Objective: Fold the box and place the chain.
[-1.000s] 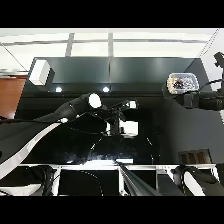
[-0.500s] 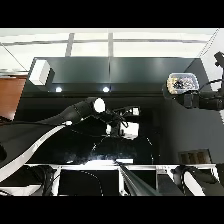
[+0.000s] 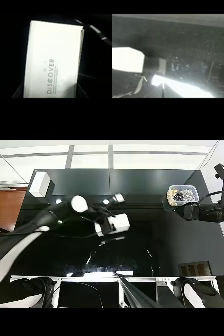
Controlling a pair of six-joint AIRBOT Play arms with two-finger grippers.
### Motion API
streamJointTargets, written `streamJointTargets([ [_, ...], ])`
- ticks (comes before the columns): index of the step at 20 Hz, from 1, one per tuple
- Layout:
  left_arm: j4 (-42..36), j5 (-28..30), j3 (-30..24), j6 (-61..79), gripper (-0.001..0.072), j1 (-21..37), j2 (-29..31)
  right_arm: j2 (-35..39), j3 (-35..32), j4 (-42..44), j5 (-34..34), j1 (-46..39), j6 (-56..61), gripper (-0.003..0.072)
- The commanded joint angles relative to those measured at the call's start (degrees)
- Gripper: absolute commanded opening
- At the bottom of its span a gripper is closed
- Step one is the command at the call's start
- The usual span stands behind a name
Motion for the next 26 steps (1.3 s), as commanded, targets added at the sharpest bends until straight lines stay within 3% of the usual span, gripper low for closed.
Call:
streamJointTargets([
  [1, 10.8, -7.5, 0.0, -12.9, 0.0220, 9.7, 5.1, 0.0, 0.0, 0.0, 0.0, 0.0, 0.0, 0.0010],
  [4, 23.6, -15.5, 0.0, -26.0, 0.0230, 21.7, 7.0, 0.0, 0.0, 0.0, -0.1, 0.0, 0.0, 0.0010],
  [6, 28.3, -16.9, -0.1, -32.7, 0.0231, 31.6, 6.9, 0.0, 0.0, 0.0, -0.2, 0.0, 0.0, 0.0010],
  [10, 23.5, -16.1, 0.0, -36.9, 0.0231, 50.4, 6.9, 0.0, 0.0, 0.1, 0.0, 0.0, 0.4, 0.0010],
  [12, 22.4, -10.9, 0.0, -36.9, 0.0231, 55.7, 6.9, 0.0, 0.0, 0.2, -0.2, 0.0, 0.4, 0.0010],
  [19, 21.6, 6.2, 0.1, -23.5, 0.0231, 56.4, 0.2, 0.0, 0.0, 0.2, -0.2, 0.0, 0.4, 0.0010],
  [25, 14.6, 13.7, 0.9, -19.1, 0.0232, 55.1, -7.6, 0.0, 0.0, 0.2, -2.0, 0.0, 1.3, 0.0010],
  [26, 14.4, 14.4, 1.5, -19.1, 0.0262, 54.8, -8.9, 0.0, 0.0, 0.2, -2.1, 0.0, 2.0, 0.0010],
])
